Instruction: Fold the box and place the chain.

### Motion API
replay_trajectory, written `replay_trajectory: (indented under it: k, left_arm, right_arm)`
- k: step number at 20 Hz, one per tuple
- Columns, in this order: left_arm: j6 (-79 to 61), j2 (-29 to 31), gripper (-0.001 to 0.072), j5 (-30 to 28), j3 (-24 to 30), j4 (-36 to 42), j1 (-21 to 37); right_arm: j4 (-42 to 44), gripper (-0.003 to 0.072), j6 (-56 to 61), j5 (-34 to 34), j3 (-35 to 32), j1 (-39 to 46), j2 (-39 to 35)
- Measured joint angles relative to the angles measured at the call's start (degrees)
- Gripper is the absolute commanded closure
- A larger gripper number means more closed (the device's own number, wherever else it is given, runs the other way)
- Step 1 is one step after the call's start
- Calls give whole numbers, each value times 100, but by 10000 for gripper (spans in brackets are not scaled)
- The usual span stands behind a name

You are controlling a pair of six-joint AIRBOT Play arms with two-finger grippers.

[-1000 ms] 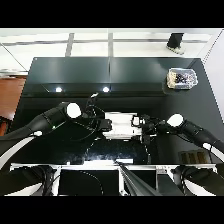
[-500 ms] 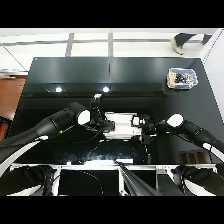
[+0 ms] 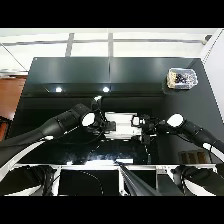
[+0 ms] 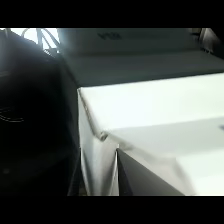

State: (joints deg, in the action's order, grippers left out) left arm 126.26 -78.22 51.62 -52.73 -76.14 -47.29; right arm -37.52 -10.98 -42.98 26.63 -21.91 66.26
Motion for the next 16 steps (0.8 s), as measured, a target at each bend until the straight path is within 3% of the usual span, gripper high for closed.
replay_trajectory:
  k: [7,16]
  left_arm:
    - [387,-501,434,638,-649,-621,-275]
    - [726,-662,435,756,-787,-977,-354]
  right_arm:
    - [0,151,0,0,0,0,0]
    - [2,151,0,-7,0,0,0]
